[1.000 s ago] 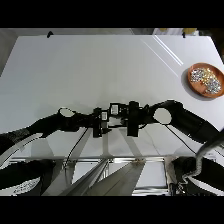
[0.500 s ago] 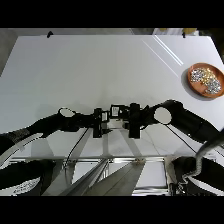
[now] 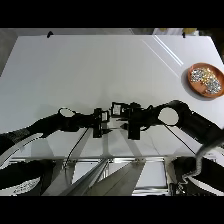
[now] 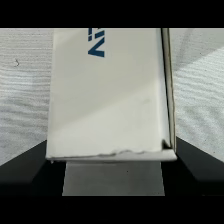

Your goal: Fold the box and place the chain.

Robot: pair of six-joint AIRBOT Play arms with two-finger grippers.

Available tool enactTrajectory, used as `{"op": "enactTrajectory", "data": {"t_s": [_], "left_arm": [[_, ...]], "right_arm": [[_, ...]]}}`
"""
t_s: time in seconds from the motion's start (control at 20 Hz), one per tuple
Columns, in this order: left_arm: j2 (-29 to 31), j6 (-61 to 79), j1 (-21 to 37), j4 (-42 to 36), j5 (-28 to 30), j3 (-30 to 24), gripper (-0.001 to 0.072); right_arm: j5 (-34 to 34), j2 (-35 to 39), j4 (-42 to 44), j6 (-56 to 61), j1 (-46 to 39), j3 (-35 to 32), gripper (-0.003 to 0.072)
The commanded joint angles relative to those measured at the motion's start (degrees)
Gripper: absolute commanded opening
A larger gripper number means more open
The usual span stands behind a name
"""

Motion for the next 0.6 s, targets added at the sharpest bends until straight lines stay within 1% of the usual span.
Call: {"op": "enactTrajectory", "data": {"t_s": [0.0, 0.25, 0.55], "left_arm": [[0.0, 0.0, 0.0, 0.0, 0.1, 0.0, 0.0210], [0.0, 0.0, 0.0, 0.0, 0.1, 0.0, 0.0210], [0.0, 0.0, 0.0, 0.0, 0.1, 0.0, 0.0210]], "right_arm": [[-0.7, -1.0, 0.6, 3.5, -1.0, 0.0, 0.0018], [2.4, -4.0, 0.6, 4.1, -0.9, 0.0, 0.0018], [1.8, -4.0, 0.6, 3.4, -0.9, -1.0, 0.0018]]}}
